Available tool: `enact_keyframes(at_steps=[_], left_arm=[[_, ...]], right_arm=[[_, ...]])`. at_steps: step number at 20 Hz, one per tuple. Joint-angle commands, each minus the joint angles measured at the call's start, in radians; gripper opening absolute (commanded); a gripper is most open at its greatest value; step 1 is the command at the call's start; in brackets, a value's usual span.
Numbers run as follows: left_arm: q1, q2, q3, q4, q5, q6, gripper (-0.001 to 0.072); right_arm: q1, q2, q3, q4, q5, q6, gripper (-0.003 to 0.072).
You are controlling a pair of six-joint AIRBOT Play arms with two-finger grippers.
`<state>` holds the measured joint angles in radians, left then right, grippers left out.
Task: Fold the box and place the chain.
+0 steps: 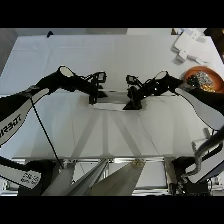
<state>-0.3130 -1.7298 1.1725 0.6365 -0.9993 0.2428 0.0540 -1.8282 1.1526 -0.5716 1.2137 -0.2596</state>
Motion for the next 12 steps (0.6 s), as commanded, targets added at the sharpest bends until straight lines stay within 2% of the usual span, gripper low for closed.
enact_keyframes(at_steps=[1, 5, 6, 8, 9, 12], left_arm=[[0.002, 0.000, 0.000, 0.000, 0.000, 0.000, 0.0016], [0.002, 0.000, 0.000, 0.000, 0.000, 0.000, 0.0025], [0.002, 0.000, 0.000, 0.000, 0.000, 0.000, 0.0079], [0.002, 0.000, 0.000, 0.000, 0.001, 0.000, 0.0333], [0.003, 0.000, 0.000, 0.000, 0.001, 0.000, 0.0362], [0.003, 0.001, 0.000, 0.000, 0.001, 0.000, 0.0362]], right_arm=[[0.001, 0.000, 0.000, 0.000, 0.000, 0.000, 0.0401], [0.001, 0.000, 0.000, 0.000, 0.000, 0.000, 0.0401], [0.001, 0.000, 0.000, 0.000, 0.000, 0.000, 0.0401], [0.001, 0.000, 0.000, 0.000, 0.000, 0.000, 0.0401], [0.001, 0.000, 0.000, 0.000, 0.000, 0.000, 0.0401], [0.001, 0.000, 0.000, 0.000, 0.000, 0.000, 0.0401]])
